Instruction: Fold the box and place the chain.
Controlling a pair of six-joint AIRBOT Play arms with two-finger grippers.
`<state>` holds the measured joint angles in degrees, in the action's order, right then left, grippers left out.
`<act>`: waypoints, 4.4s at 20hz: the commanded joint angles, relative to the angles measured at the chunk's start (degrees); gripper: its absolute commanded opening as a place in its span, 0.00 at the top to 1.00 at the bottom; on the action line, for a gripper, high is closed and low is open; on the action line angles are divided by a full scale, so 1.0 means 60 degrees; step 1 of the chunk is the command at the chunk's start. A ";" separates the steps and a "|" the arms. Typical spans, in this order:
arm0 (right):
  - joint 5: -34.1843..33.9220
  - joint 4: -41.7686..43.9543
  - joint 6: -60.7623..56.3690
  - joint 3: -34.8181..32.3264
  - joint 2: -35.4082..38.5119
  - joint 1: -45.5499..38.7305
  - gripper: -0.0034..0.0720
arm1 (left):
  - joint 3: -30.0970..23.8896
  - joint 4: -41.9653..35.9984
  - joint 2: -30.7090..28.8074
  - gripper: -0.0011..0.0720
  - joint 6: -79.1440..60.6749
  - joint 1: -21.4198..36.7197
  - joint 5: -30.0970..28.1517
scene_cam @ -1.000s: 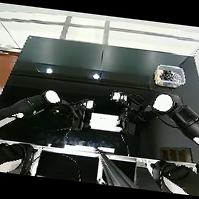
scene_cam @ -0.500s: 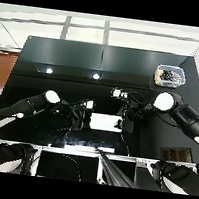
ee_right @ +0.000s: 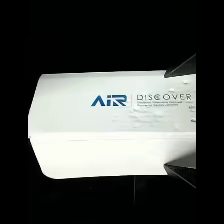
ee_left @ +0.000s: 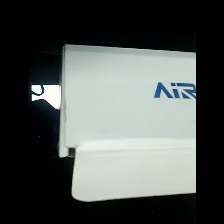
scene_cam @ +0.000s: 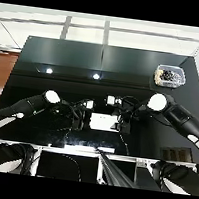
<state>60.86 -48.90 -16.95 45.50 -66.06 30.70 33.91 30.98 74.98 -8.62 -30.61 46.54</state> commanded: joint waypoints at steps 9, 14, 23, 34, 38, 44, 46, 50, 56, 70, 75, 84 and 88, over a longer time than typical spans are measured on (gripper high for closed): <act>-0.0437 0.0040 0.0284 -0.0007 0.0313 0.0062 0.30 | 0.0007 0.0000 0.0004 0.46 0.0004 0.0000 0.0040; -0.0211 -0.0113 0.0182 -0.0011 0.0313 0.0066 0.68 | 0.0007 0.0004 0.0004 0.46 0.0004 0.0000 0.0040; -0.0036 -0.0120 -0.0106 -0.0018 0.0313 0.0066 0.68 | 0.0007 0.0000 0.0004 0.46 0.0004 0.0000 0.0036; 0.0131 -0.0113 -0.0109 -0.0040 0.0306 0.0091 0.68 | 0.0007 0.0004 0.0004 0.46 0.0004 0.0000 0.0036; 0.0131 -0.0109 -0.0120 -0.0040 0.0262 0.0091 0.68 | 0.0007 0.0004 0.0004 0.46 0.0004 0.0000 0.0036; -0.0007 -0.0106 -0.0186 -0.0124 0.0066 0.0091 0.68 | 0.0007 0.0000 0.0004 0.46 0.0004 0.0000 0.0033; -0.0011 -0.0098 -0.0255 -0.0142 0.0047 0.0091 0.68 | 0.0007 0.0000 0.0004 0.46 0.0004 0.0000 0.0033; -0.0033 -0.0073 -0.0284 -0.0255 0.0033 0.0331 0.68 | 0.0007 0.0000 0.0004 0.46 0.0007 0.0000 0.0033; 0.0157 0.0109 -0.1432 -0.0069 0.0299 0.0142 0.68 | 0.0007 0.0004 0.0004 0.46 0.0007 0.0000 0.0036; 0.0266 0.4619 -0.5825 -0.1989 0.0273 -0.1606 0.94 | 0.0007 0.0000 0.0004 0.46 0.0004 0.0000 0.0033; -0.0546 0.4003 -0.5992 -0.1993 -0.0280 -0.1464 0.94 | 0.0007 0.0000 0.0004 0.46 0.0004 0.0000 0.0033; -0.0659 0.2830 -0.6506 -0.2004 -0.0382 -0.1461 0.94 | 0.0007 0.0000 0.0004 0.40 0.0004 0.0000 0.0029; -0.0554 0.2907 -0.6492 -0.1945 -0.0342 -0.1468 0.94 | 0.0007 0.0000 0.0004 0.40 0.0004 0.0000 0.0033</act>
<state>57.56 -30.83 -55.81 33.58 -68.27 21.93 33.91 31.00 74.98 -8.62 -30.61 46.65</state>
